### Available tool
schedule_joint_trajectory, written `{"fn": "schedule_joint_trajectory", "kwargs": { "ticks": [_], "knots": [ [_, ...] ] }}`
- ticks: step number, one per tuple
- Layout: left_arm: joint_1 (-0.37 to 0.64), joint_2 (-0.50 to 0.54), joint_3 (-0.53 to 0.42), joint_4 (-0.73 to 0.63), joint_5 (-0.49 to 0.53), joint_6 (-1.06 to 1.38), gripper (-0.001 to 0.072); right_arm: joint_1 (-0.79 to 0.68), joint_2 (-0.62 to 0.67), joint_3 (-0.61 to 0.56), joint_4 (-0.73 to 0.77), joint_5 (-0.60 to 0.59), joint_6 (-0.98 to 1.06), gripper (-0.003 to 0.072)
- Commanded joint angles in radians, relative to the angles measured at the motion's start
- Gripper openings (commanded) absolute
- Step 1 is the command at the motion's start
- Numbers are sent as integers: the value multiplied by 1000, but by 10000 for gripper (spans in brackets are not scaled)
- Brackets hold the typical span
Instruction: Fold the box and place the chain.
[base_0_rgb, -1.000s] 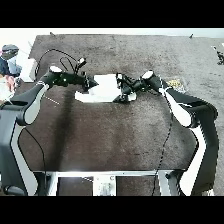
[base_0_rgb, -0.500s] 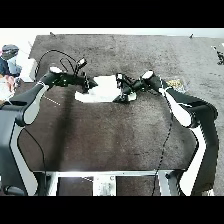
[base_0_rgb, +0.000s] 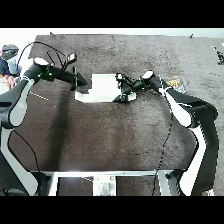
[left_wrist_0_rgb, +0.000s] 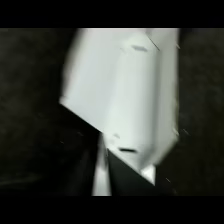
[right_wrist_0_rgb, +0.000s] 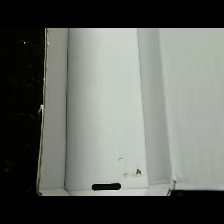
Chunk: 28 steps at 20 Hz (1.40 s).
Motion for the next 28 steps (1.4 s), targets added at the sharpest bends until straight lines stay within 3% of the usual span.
{"fn": "schedule_joint_trajectory", "kwargs": {
  "ticks": [1, 6, 9, 28],
  "knots": [
    [-17, 10, -31, 215, -60, 0, 619, 1, 1, 0, 0, 0, 1, 442],
    [-77, 10, -85, 249, 129, -19, 629, 1, 1, 0, 0, 0, 1, 442],
    [-91, 10, -85, 242, 180, -29, 629, 1, 1, 0, 0, 1, 1, 442],
    [-91, 10, -85, 170, 127, -25, 596, 1, 1, 0, 0, 0, 1, 442]
  ]
}}
